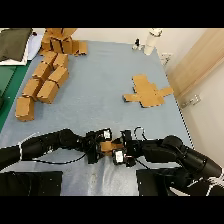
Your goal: Fold the box.
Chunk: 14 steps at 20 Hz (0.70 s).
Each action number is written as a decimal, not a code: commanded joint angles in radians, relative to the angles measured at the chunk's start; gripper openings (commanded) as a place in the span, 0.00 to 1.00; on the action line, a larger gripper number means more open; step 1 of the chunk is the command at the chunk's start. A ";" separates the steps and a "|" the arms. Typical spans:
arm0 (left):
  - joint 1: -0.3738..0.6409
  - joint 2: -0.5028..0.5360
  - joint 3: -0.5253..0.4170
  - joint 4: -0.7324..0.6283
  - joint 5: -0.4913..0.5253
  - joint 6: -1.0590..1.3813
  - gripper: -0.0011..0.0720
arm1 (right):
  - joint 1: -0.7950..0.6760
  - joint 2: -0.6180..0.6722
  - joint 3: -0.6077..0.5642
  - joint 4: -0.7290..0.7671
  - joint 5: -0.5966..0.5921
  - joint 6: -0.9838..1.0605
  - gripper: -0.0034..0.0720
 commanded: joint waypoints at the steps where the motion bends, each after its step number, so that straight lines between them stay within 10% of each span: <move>1: 0.000 0.000 0.001 0.000 0.000 0.000 0.65 | -0.002 0.039 0.000 0.003 -0.007 0.012 0.67; 6: 0.000 0.000 0.001 0.000 0.000 0.000 0.65 | -0.002 0.124 0.001 -0.056 -0.011 0.227 0.67; 9: 0.000 0.000 0.001 0.000 0.000 0.000 0.65 | -0.002 0.218 0.044 -0.049 -0.155 0.705 0.66; 10: 0.000 0.000 0.001 0.000 0.000 0.000 0.65 | -0.002 0.239 0.066 -0.032 -0.228 0.949 0.57; 12: 0.000 0.000 0.001 0.000 0.000 0.000 0.65 | -0.001 0.270 0.077 0.006 -0.308 1.461 0.05; 14: 0.000 0.000 0.001 0.000 0.000 0.000 0.65 | -0.001 0.270 0.055 0.051 -0.333 1.687 0.05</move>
